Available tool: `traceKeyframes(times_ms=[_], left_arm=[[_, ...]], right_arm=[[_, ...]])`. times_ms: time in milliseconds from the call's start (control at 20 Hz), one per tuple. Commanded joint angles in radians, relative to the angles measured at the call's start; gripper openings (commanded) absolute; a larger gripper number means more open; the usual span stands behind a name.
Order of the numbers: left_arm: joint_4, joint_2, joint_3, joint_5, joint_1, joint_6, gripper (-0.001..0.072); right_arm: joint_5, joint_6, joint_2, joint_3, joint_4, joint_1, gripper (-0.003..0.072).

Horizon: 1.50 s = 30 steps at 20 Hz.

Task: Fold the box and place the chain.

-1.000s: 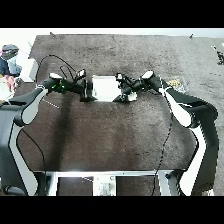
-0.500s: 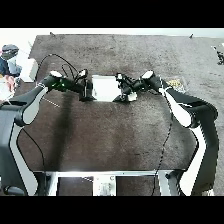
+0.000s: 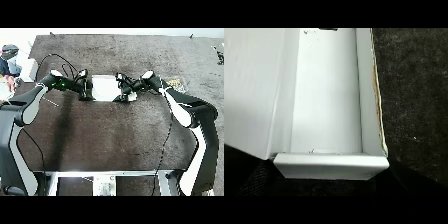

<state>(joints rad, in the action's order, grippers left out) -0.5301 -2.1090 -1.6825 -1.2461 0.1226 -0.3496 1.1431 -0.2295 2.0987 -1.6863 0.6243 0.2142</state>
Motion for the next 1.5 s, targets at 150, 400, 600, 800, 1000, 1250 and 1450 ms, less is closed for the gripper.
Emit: traceKeyframes(times_ms=[150, 400, 600, 800, 1000, 1250, 1450], left_arm=[[-0.013, -0.002, -0.002, 0.022, -0.001, -0.018, 0.0675], [0.005, -0.005, -0.002, 0.019, 0.0, -0.018, 0.0668], [0.039, -0.009, -0.002, 0.023, 0.008, -0.027, 0.0667], [0.059, -0.016, -0.002, 0.025, 0.007, -0.035, 0.0658], [0.06, -0.016, -0.002, 0.014, 0.008, -0.056, 0.0658], [0.076, -0.016, -0.002, -0.002, 0.008, -0.072, 0.0658], [0.078, -0.016, -0.002, -0.003, 0.008, -0.078, 0.0658]], right_arm=[[0.001, -0.003, 0.0, 0.0, 0.0, 0.0, 0.0442], [0.001, -0.003, 0.0, 0.0, 0.0, 0.0, 0.0442], [0.001, -0.003, 0.0, -0.001, 0.0, 0.0, 0.0442], [0.001, -0.003, 0.0, 0.0, 0.0, 0.0, 0.0442], [0.001, -0.003, 0.0, 0.0, 0.0, 0.0, 0.0442], [0.001, -0.003, 0.0, 0.0, 0.0, 0.0, 0.0442], [0.001, -0.003, 0.0, 0.0, 0.0, 0.0, 0.0442]])
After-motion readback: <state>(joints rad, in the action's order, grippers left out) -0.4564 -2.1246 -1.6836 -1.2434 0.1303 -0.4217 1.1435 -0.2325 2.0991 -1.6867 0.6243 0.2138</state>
